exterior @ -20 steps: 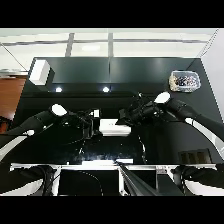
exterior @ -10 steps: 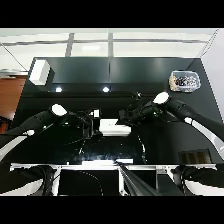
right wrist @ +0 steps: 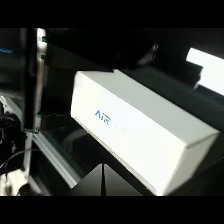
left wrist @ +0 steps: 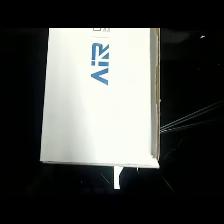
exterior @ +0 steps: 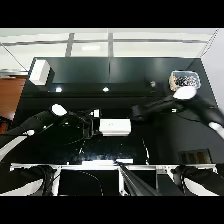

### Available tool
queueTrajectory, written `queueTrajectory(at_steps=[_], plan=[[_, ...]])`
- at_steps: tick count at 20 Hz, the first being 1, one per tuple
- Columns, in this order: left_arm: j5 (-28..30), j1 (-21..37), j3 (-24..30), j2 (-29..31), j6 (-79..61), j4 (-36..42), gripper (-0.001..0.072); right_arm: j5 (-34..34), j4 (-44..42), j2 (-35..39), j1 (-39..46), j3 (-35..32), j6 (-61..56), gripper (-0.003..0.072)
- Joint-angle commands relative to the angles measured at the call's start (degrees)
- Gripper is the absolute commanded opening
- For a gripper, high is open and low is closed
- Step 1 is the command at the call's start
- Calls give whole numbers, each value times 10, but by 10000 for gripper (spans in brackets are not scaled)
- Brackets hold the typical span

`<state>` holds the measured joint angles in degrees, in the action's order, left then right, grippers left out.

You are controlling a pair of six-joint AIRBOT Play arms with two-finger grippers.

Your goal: Fold the box and place the chain.

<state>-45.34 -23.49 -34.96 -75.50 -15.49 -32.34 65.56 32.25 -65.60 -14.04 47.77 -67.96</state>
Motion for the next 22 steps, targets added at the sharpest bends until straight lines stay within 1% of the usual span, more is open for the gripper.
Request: queueTrajectory(at_steps=[1,3,4,6,7,9,10,11,13,15,17,18,20,22], plan=[[21,0,0,1,-1,-2,713,15,89,130,86,1,-19,8],[31,0,-3,14,8,-22,712,24,128,170,123,0,-31,8],[29,0,-6,28,30,-49,713,22,135,181,135,0,-32,8],[25,0,-16,63,123,-117,713,13,135,184,136,0,-31,8],[1,0,-23,80,166,-147,713,5,135,184,136,0,-31,8],[-81,0,-42,109,206,-186,713,-18,137,184,136,0,-31,8],[-106,0,-54,118,214,-180,712,-31,141,184,136,0,-32,8],[-108,-4,-66,120,231,-164,712,-39,144,184,136,0,-32,8],[-103,-28,-94,110,232,-150,710,-43,149,184,137,0,-32,8],[-96,-65,-131,79,232,-150,710,-41,150,184,137,0,-32,8],[-47,-97,-155,39,231,-150,710,-43,154,184,137,0,-32,9],[-34,-105,-164,21,226,-149,710,-42,162,184,137,0,-32,9],[-40,-118,-189,-12,223,-147,710,-42,178,184,137,0,-40,10],[-56,-121,-200,-36,224,-124,710,-43,176,184,137,0,-43,10]])
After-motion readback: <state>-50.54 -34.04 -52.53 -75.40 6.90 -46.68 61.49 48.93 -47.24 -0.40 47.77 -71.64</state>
